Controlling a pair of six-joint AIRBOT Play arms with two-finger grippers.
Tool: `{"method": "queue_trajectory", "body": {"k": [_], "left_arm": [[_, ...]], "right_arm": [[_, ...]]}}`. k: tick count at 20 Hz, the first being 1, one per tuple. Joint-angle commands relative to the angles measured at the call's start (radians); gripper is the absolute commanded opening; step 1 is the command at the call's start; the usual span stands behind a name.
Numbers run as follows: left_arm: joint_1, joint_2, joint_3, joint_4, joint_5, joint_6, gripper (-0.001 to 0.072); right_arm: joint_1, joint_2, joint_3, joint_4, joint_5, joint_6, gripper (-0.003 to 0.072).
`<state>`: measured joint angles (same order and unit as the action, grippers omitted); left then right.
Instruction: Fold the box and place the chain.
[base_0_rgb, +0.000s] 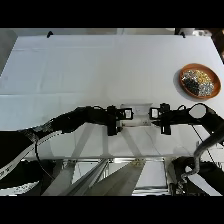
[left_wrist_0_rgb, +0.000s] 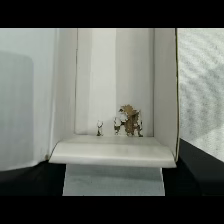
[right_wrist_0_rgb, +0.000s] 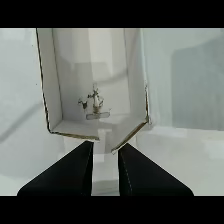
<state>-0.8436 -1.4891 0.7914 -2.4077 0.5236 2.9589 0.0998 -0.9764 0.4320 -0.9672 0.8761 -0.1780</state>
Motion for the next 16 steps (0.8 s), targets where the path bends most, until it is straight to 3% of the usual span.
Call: {"method": "queue_trajectory", "body": {"k": [1,7,16], "left_arm": [[0.0,0.001,0.0,0.0,0.0,0.0,0.0255],[0.0,0.001,0.0,0.0,0.0,0.0,0.0255],[0.0,0.001,0.0,0.0,0.0,0.0,0.0255]], "right_arm": [[0.001,0.0,0.0,0.028,0.005,-0.011,0.0152],[0.076,-0.001,0.0,0.029,-0.006,-0.014,0.0152],[0.076,-0.019,0.0,0.087,-0.032,-0.015,0.0154]]}}
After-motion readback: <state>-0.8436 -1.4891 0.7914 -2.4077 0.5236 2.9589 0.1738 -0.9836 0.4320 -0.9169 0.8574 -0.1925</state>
